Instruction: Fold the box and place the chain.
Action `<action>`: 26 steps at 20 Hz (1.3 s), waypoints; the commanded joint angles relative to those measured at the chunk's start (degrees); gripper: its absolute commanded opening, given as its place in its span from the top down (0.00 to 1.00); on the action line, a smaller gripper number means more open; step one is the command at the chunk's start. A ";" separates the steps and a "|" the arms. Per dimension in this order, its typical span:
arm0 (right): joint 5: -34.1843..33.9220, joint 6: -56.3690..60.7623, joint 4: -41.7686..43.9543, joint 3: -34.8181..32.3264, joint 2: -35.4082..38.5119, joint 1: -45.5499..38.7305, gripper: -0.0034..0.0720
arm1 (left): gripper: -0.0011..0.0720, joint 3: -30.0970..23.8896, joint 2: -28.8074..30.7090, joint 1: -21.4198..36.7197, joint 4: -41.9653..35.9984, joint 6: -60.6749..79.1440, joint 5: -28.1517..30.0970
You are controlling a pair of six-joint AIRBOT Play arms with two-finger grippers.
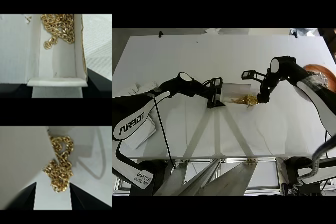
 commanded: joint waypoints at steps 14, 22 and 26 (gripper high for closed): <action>-3.96 5.64 0.24 0.02 -2.73 -0.09 0.95 | 0.69 0.02 0.00 0.07 0.00 0.02 0.02; -4.04 5.75 6.69 0.04 11.34 -0.09 0.95 | 0.69 0.02 0.00 0.07 0.00 0.02 0.02; -4.07 3.74 19.87 0.07 17.92 -0.09 0.95 | 0.69 0.02 0.00 0.04 0.00 0.02 0.02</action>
